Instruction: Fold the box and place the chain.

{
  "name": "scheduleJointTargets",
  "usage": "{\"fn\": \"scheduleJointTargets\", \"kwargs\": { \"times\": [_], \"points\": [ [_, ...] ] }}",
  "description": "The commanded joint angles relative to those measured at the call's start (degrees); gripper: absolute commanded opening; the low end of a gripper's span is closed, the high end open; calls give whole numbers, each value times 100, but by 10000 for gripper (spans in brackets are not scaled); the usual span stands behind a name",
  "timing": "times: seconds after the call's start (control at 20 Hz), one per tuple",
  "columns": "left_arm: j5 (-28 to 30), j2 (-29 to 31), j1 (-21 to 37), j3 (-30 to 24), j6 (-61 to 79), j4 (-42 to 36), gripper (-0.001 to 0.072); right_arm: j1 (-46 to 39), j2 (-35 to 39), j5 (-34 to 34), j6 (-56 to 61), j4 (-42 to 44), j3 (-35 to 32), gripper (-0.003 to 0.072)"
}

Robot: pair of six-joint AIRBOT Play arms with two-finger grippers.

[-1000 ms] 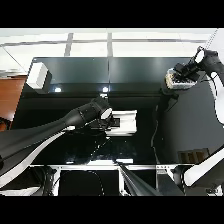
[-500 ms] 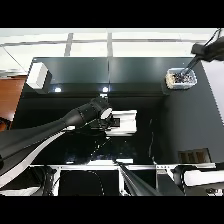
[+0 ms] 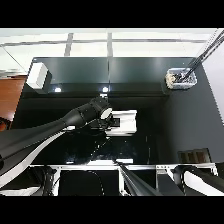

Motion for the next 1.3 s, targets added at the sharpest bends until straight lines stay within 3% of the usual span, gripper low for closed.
{"fn": "scheduleJointTargets", "kwargs": {
  "times": [0.0,0.1,0.35,0.7,1.1,1.25],
  "points": [
    [-31,-4,-2,0,131,-20,24,7,595,297,-247,710,-2,9],
    [-33,-7,-2,0,129,-20,25,122,887,555,-400,1069,-2,10],
    [-33,-7,-2,0,131,-17,25,748,1488,1025,-433,1060,-2,11],
    [-33,-7,-2,0,129,-17,25,1386,1550,1943,-496,1539,-389,14],
    [-31,-7,-2,0,129,-17,25,1967,1550,1567,-619,3010,-2129,14],
    [-31,-7,-2,0,129,-17,25,2229,1550,1266,-654,3147,-2494,14]
  ]
}}
